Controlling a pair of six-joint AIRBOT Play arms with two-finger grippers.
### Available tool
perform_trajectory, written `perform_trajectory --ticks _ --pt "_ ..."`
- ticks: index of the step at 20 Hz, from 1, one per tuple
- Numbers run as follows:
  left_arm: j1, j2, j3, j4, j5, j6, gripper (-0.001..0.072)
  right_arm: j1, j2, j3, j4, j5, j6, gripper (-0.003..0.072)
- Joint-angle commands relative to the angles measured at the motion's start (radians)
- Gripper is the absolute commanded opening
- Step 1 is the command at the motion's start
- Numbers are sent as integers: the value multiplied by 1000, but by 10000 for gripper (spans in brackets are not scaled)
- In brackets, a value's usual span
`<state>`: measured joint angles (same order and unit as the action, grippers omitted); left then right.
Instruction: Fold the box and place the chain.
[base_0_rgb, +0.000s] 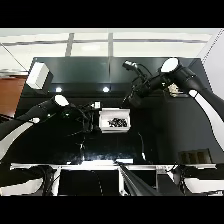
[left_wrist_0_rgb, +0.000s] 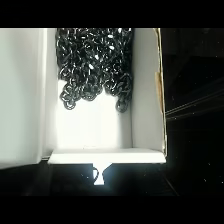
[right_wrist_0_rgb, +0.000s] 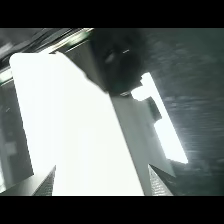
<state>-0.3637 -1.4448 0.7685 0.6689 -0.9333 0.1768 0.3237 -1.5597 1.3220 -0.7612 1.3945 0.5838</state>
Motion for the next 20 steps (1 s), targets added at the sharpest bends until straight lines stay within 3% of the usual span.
perform_trajectory --ticks 1,14,20 --pt "0 0 1 0 6 -1 410 58 2 1 -114 35 48 680" --pt "0 0 1 0 7 -1 410 96 80 -39 -243 37 120 651" --pt "0 0 1 0 7 -1 411 115 118 -116 -246 -76 83 651"
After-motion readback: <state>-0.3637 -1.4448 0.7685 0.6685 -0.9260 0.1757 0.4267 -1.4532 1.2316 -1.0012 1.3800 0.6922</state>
